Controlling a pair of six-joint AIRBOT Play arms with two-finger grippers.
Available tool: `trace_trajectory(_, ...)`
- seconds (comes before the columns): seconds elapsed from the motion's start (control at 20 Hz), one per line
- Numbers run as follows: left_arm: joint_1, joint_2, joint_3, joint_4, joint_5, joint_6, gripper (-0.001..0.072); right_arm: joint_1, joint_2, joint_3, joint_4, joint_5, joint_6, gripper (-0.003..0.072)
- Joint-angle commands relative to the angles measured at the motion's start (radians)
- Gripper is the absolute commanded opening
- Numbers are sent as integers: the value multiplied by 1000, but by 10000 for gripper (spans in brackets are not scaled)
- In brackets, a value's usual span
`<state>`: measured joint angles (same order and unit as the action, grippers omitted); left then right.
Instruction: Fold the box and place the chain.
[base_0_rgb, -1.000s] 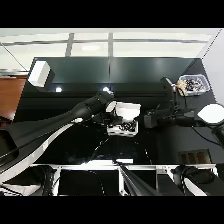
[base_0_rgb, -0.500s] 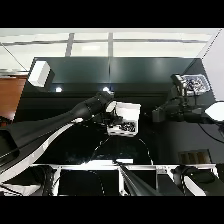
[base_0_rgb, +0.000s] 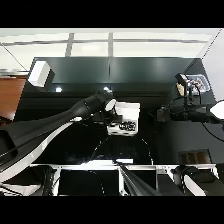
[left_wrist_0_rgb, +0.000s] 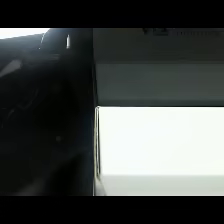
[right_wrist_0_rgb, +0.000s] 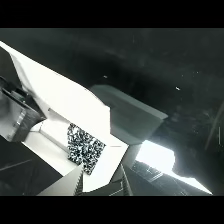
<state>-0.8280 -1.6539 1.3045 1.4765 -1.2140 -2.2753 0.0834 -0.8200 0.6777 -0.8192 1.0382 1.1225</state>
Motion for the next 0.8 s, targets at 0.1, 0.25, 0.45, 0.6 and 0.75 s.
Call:
trace_trajectory(0.1,-1,66,9,16,8,51,515,-2,1,1,-3,10,-1,295)
trace_trajectory(0.25,-6,177,1,99,-19,195,515,-2,1,2,-3,21,-1,295)
trace_trajectory(0.45,73,383,-85,218,-72,501,514,-5,1,2,-2,34,19,295)
trace_trajectory(0.6,296,539,-218,107,44,676,514,-5,1,2,-2,68,74,295)
trace_trajectory(0.75,558,635,-430,-339,375,785,513,-5,1,2,-2,77,122,295)
